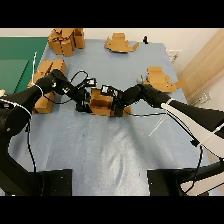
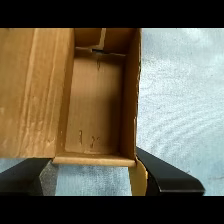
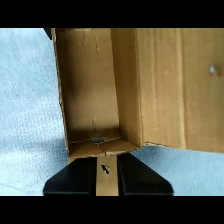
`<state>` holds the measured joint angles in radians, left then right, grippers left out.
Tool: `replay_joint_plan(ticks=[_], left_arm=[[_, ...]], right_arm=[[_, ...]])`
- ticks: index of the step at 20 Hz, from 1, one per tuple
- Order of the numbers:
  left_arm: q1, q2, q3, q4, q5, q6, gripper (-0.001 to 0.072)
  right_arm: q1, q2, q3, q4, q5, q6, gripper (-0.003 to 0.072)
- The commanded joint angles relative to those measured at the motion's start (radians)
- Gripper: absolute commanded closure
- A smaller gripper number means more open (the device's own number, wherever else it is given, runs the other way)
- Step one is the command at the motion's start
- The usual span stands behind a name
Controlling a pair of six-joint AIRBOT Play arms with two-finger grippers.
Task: Fold the box.
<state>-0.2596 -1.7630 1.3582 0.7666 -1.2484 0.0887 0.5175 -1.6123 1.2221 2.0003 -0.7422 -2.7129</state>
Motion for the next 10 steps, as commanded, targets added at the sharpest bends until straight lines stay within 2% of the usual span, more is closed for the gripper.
replay_joint_plan(ticks=[1,10], left_arm=[[-0.001,-0.001,0.0,-0.003,0.0,0.0,0.0651],[-0.001,-0.001,0.0,-0.004,-0.001,0.0,0.0651]], right_arm=[[0.002,-0.001,0.002,0.06,0.008,-0.03,0.0528],[0.002,-0.029,0.002,0.209,-0.004,-0.106,0.0528]])
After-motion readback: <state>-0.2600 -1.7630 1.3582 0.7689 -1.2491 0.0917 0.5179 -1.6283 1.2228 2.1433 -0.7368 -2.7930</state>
